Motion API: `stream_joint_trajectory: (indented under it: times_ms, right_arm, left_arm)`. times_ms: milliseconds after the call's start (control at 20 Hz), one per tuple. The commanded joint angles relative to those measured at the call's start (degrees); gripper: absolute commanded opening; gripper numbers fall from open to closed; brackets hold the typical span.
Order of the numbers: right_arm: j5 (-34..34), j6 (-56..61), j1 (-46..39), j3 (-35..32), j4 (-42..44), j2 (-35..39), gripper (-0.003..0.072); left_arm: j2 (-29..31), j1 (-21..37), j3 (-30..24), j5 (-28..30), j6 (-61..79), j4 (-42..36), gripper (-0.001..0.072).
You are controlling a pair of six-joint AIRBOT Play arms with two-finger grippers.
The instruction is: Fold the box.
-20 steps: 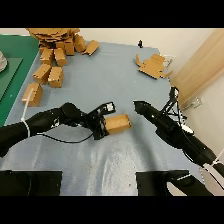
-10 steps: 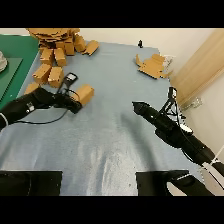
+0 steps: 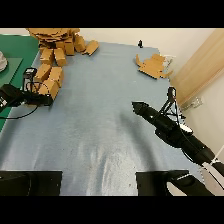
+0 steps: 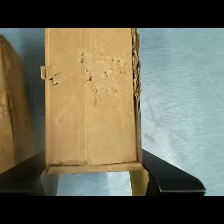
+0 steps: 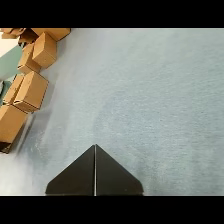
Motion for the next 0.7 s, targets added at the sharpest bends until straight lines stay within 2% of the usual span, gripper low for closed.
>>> stream_joint_trajectory:
  times_ms: [0, 150, 200, 250, 300, 650]
  right_arm:
    - [0.42, 0.02, -0.02, 0.04, 0.02, -0.02, 0.0005]
    - [1.16, 0.02, -0.02, 0.04, 0.02, 0.0, 0.0005]
    - [1.22, 0.02, -0.02, 0.04, 0.04, 0.0, 0.0005]
    - [1.2, 0.02, -0.02, 0.02, 0.04, 0.0, 0.0005]
    - [1.22, 0.02, -0.02, 0.04, 0.02, 0.0, 0.0006]
    - [2.08, 0.02, -0.02, 0.04, 0.02, 0.0, 0.0005]
  left_arm:
    - [0.0, 1.6, 0.07, 0.33, -0.83, 2.36, 0.0404]
    - [0.0, 1.53, 0.07, -0.26, -0.85, 2.32, 0.0406]
    - [0.0, 1.51, 0.07, -0.74, -0.85, 2.32, 0.0471]
    - [0.0, 1.49, 0.07, -1.09, -0.85, 2.32, 0.0623]
    - [0.0, 1.51, 0.07, -1.46, -0.83, 2.34, 0.0681]
    - [0.22, 1.53, 0.09, -1.95, -0.85, 2.34, 0.0682]
